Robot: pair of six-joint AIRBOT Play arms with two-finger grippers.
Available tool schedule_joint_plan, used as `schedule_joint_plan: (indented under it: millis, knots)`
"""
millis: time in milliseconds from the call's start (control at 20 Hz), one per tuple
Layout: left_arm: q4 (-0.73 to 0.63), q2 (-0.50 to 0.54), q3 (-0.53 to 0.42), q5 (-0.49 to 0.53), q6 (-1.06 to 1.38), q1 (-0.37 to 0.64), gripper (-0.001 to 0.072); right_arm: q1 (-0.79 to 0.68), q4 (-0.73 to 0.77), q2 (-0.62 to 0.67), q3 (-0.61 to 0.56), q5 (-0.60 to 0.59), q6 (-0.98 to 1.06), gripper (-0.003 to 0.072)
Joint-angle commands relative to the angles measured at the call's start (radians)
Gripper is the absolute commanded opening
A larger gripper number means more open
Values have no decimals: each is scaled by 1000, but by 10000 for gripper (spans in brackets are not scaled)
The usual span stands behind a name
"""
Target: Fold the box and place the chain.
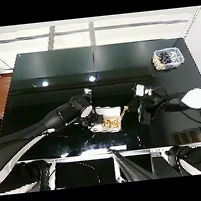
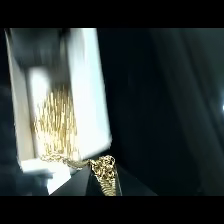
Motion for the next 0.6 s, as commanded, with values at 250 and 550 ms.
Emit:
schedule_joint_plan:
  millis: [250,550]
  knots:
    - [1,0,0,0,0,0,33,1,196,45,306,179,184,44]
    - [1,0,0,1,0,0,33,1,320,42,333,182,199,44]
